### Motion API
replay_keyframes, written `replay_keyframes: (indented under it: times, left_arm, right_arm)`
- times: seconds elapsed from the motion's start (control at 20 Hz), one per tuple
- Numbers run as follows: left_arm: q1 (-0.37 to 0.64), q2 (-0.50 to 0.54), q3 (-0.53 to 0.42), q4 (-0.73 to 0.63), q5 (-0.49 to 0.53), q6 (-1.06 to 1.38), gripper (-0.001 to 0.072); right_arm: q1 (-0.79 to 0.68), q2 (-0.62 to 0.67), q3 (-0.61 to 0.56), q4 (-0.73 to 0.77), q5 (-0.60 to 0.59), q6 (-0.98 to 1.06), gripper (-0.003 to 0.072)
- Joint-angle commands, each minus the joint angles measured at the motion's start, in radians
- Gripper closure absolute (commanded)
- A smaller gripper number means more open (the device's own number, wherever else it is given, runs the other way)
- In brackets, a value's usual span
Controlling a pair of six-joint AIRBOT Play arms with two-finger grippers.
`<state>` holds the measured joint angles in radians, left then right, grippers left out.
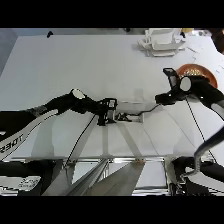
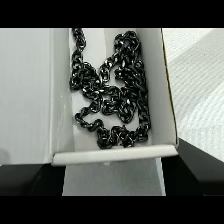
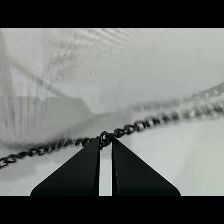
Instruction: Fold the box and place the chain.
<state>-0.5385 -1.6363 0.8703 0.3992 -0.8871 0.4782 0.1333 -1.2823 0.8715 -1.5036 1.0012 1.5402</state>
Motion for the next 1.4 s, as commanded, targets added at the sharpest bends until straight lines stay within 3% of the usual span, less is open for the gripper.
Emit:
replay_keyframes:
  times: [0.0,0.25,0.45,0.75,1.0,1.3,1.35]
  left_arm:
    - [0.001,0.000,0.000,0.000,0.000,0.000,0.0501]
    - [0.001,0.000,0.000,0.000,0.000,0.000,0.0501]
    - [0.001,0.001,0.000,0.000,0.000,0.000,0.0501]
    - [0.001,0.000,0.000,0.000,0.000,0.000,0.0501]
    - [0.001,0.000,0.000,0.000,0.000,0.000,0.0501]
    - [0.001,0.000,0.000,0.000,0.000,0.000,0.0501]
    - [0.001,0.001,0.000,0.000,0.000,0.000,0.0501]
  right_arm:
    - [0.020,0.163,0.001,0.000,0.087,-0.013,0.0668]
    - [0.121,0.409,-0.004,0.097,0.168,-0.023,0.0668]
    - [0.251,0.504,-0.004,0.226,0.154,-0.022,0.0668]
    - [0.452,0.505,-0.005,0.281,-0.024,0.010,0.0667]
    - [0.510,0.454,-0.032,0.278,-0.124,0.031,0.0667]
    - [0.510,0.354,-0.110,0.254,-0.135,0.031,0.0664]
    - [0.509,0.341,-0.112,0.254,-0.135,0.031,0.0622]
